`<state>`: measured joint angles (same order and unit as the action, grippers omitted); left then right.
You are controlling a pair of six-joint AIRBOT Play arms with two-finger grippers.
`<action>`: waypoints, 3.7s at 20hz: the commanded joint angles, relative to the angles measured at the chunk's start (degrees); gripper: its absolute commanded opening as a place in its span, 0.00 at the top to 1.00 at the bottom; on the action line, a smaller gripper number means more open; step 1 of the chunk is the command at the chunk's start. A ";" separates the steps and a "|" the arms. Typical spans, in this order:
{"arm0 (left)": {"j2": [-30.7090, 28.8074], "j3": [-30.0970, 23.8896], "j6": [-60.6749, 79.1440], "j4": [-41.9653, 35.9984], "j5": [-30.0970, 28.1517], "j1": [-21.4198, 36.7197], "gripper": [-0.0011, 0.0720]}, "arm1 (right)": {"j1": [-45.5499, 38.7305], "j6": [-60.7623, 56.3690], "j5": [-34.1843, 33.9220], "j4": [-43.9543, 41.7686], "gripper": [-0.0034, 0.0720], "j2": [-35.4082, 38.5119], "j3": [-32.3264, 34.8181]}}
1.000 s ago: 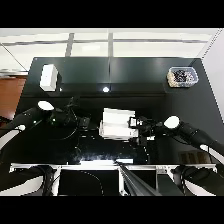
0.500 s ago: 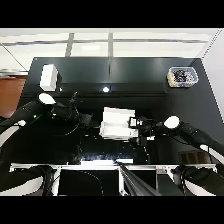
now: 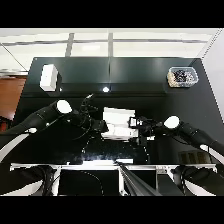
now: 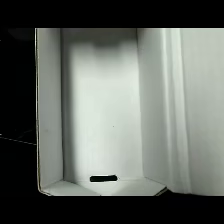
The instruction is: Fold the box and place the chain.
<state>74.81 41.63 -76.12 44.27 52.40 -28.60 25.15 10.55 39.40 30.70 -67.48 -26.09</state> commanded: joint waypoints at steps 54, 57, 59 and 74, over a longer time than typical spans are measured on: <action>11.52 19.56 -57.90 42.03 10.67 -21.38 0.59 | -0.02 0.00 0.02 0.00 0.43 0.00 -0.04; 11.52 19.56 -57.90 41.99 10.69 -21.40 0.61 | -0.02 0.00 0.00 -0.02 0.43 0.02 -0.04; 11.52 19.56 -57.90 41.72 10.78 -21.44 0.61 | -0.02 0.00 0.00 0.00 0.43 0.00 -0.04; 11.52 19.63 -57.88 42.01 11.15 -22.49 0.89 | -0.02 0.00 0.00 0.00 0.43 0.00 -0.04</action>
<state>86.28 61.19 -134.06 86.39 63.55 -51.07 25.15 10.61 39.44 30.74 -67.51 -26.09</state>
